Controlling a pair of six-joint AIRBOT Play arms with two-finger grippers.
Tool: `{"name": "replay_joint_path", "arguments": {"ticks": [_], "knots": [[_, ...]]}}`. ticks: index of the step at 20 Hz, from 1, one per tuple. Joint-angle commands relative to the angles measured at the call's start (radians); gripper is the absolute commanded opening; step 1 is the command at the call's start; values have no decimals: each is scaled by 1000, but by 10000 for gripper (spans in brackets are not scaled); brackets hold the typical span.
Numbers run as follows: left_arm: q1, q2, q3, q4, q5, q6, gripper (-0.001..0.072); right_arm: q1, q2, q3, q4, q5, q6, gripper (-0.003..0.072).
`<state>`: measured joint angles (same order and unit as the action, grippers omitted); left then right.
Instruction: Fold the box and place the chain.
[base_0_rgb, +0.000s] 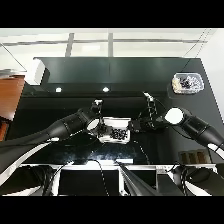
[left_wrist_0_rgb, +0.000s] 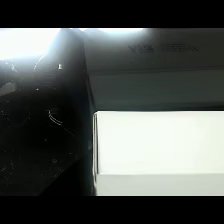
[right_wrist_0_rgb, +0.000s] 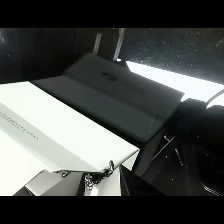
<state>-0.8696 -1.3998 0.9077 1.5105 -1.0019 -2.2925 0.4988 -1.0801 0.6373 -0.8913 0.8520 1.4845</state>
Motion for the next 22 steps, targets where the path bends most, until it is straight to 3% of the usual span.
{"name": "replay_joint_path", "arguments": {"ticks": [1, 7, 22], "knots": [[1, 0, -1, 0, -2, 0, 28, 0, -1, 2, 1, -11, 4, 235], [1, 0, -1, 0, -2, 0, 28, 0, 10, 3, -1, -4, 16, 124], [1, 0, -1, 0, -1, 0, 28, 0, 53, 3, 2, 49, 19, 120]]}}
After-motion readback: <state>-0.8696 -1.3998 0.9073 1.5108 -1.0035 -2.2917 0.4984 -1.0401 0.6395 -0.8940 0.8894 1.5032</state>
